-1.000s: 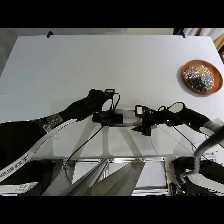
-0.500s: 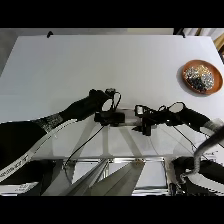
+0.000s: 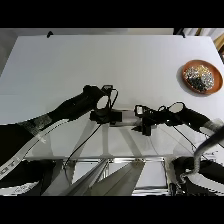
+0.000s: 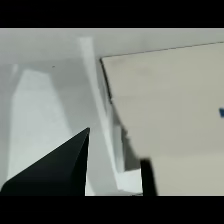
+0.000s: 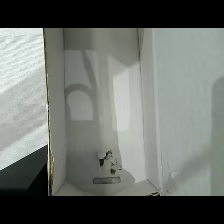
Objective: Fold the box and place the chain.
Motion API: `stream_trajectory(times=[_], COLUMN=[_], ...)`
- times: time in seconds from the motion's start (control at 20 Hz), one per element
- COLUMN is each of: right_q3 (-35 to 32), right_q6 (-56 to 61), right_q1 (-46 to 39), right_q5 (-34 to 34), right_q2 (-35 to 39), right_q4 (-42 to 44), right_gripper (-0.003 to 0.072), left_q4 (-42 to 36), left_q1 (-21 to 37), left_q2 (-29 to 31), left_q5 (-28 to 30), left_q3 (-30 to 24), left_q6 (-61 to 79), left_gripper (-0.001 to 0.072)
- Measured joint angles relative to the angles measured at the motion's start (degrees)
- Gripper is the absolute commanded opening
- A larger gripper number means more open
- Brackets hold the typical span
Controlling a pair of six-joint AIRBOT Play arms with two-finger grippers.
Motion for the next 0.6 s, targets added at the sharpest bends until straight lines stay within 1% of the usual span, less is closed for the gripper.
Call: stream_trajectory(times=[0.1, 0.2, 0.3, 0.4, 0.5, 0.55, 0.6], right_q3=[0.0, 0.0, 0.0, 0.0, 0.0, 0.0, 0.0], right_q6=[0.0, 0.0, 0.0, 0.0, 0.0, 0.0, 0.0], right_q1=[0.0, 0.0, 0.0, 0.0, 0.0, 0.0, 0.0], right_q5=[0.0, 0.0, 0.0, 0.0, 0.0, 0.0, 0.0], right_q2=[0.0, 0.0, 0.0, 0.0, 0.0, 0.0, 0.0], right_q4=[0.0, 0.0, 0.0, 0.0, 0.0, 0.0, 0.0], right_gripper=[0.0458, 0.0458, 0.0458, 0.0458, 0.0458, 0.0458, 0.0458], left_q4=[0.8, 1.2, 1.8, 2.1, 2.0, 1.2, -0.3], left_q1=[1.1, 2.9, 5.3, 8.3, 12.0, 14.2, 16.3], left_q2=[1.8, 4.3, 7.3, 10.6, 14.1, 15.8, 17.2], left_q5=[-1.0, -1.4, -3.1, -4.9, -5.9, -5.9, -5.7], left_q3=[0.0, 0.0, 0.0, -0.2, -1.3, -2.4, -3.7], left_q6=[0.3, 3.7, 11.8, 24.1, 39.7, 49.3, 59.3], left_gripper=[0.0355, 0.0355, 0.0355, 0.0359, 0.0498, 0.0517, 0.0518])
